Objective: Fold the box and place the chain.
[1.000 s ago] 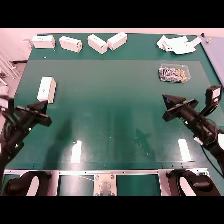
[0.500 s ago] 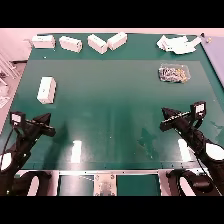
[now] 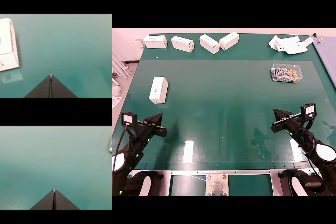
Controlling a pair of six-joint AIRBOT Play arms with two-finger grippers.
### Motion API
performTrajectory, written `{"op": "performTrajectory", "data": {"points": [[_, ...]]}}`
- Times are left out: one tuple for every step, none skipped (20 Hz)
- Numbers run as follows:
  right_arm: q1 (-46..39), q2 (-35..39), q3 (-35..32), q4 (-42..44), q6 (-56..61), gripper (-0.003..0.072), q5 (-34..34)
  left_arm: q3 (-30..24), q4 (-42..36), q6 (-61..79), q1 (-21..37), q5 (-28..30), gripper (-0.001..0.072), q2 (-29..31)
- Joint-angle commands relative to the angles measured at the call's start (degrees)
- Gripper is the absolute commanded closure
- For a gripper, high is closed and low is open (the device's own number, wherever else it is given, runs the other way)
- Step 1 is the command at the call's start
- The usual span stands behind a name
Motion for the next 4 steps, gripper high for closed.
{"op": "performTrajectory", "data": {"points": [[0.02, 0.04, -0.04, 0.0, 0.0, 0.0679, 0.07, -0.04, 0.02, -0.24, 0.02, 0.07, 0.0692, 0.04], [0.02, 0.04, -0.04, 0.0, 0.0, 0.068, 0.04, -0.04, 0.04, -0.24, 0.02, 0.04, 0.0692, 0.04], [0.02, 0.04, -0.04, 0.0, 0.0, 0.068, 0.04, -0.04, 0.04, -0.24, 0.02, 0.04, 0.0692, 0.04], [0.02, 0.04, -0.04, 0.0, 0.0, 0.068, 0.04, -0.04, 0.02, -0.24, 0.02, 0.07, 0.0692, 0.04]]}}
